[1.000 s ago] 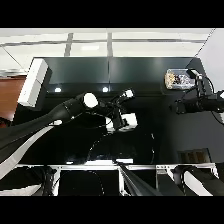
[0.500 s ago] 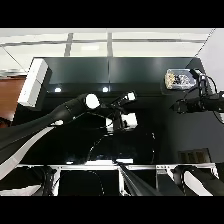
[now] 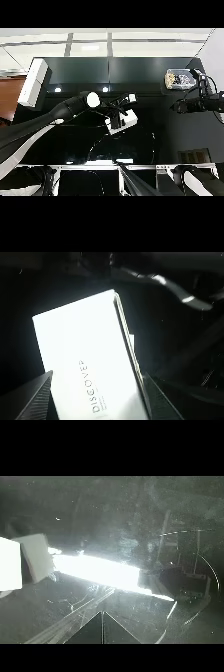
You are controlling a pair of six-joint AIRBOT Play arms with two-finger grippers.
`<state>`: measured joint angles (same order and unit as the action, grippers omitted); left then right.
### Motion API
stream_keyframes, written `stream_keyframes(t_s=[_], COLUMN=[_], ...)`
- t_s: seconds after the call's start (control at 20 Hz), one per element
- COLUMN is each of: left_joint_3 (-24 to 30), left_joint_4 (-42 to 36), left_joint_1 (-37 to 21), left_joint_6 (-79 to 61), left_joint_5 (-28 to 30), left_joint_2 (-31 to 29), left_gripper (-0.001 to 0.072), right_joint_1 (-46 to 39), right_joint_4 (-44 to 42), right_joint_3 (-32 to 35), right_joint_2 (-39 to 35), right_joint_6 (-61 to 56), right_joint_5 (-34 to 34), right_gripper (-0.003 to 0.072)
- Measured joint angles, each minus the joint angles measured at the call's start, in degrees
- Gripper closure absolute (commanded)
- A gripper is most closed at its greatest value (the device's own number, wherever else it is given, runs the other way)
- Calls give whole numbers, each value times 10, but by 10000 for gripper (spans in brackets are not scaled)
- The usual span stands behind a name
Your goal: Fold the box and place the chain.
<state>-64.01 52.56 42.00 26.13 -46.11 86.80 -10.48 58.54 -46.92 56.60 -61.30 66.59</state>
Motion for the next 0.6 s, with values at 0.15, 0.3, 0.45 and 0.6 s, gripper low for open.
stream_keyframes(t_s=[0.15, 0.3, 0.45, 0.6], left_joint_3=[-15, -21, -23, -24], left_joint_4=[-3, -5, -6, -4], left_joint_1=[0, 0, 0, 0], left_joint_6=[13, 23, 36, 63], left_joint_5=[-4, -11, -27, -36], left_joint_2=[-2, -2, -2, 0], left_gripper=[0, 0, 0, 0], right_joint_1=[0, 0, 0, 0], right_joint_4=[0, 0, 0, 0], right_joint_3=[0, 0, 0, 0], right_joint_2=[0, 0, 0, 0], right_joint_6=[0, 1, 1, 1], right_joint_5=[0, 0, 0, 0], right_gripper=[672, 672, 672, 672])
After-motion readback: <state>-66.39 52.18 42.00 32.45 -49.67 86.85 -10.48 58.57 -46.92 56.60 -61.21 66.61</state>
